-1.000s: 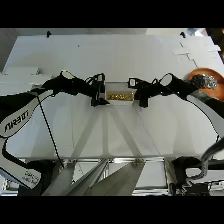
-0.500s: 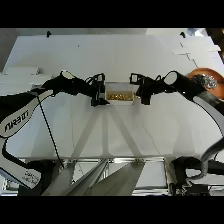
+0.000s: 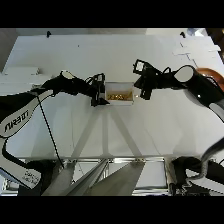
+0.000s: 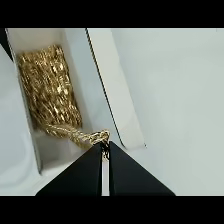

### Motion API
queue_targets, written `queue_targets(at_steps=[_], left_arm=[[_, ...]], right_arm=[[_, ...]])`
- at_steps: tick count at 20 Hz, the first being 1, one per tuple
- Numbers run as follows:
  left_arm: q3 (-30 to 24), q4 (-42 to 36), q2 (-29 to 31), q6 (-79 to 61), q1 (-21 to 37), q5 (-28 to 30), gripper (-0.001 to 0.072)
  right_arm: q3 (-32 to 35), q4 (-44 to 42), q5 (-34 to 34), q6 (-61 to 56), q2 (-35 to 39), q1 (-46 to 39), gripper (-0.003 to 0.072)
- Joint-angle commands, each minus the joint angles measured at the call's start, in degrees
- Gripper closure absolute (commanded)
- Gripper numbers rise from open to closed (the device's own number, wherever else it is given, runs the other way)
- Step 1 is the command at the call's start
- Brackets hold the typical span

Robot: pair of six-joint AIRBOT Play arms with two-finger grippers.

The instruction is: Fold the box and place the chain.

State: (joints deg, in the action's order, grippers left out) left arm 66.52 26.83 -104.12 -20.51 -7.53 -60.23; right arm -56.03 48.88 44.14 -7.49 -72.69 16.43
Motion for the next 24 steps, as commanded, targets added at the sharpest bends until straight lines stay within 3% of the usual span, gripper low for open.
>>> queue_targets(at_steps=[1, 2, 4, 5, 10, 13, 24], left_arm=[[0.0, 0.0, 0.0, 0.0, 0.0, 0.0, 0.0495], [0.0, 0.0, 0.0, 0.0, 0.0, 0.0, 0.0495], [0.0, 0.0, 0.0, 0.0, 0.0, 0.0, 0.0495], [0.0, 0.0, 0.0, 0.0, 0.0, 0.0, 0.0495], [0.0, 0.0, 0.0, 0.0, 0.0, 0.0, 0.0495], [0.0, 0.0, 0.0, 0.0, 0.0, 0.0, 0.0495], [0.0, 0.0, 0.0, 0.0, 0.0, 0.0, 0.0495]], right_arm=[[0.0, -2.6, 0.0, 0.0, 1.4, 2.6, 0.0666], [0.0, -2.6, -0.1, 0.0, 1.4, 3.1, 0.0583], [0.0, -2.1, -0.1, 0.0, 1.4, 3.1, 0.0328], [0.0, -1.4, 0.1, -0.2, 1.4, 2.7, 0.0313], [0.0, 6.4, 3.3, -5.2, 1.4, -2.6, 0.0315], [0.0, 11.9, 5.1, -4.4, -0.2, -7.9, 0.0355], [0.0, 12.3, 4.4, -4.0, -16.7, -9.7, 0.0352]])
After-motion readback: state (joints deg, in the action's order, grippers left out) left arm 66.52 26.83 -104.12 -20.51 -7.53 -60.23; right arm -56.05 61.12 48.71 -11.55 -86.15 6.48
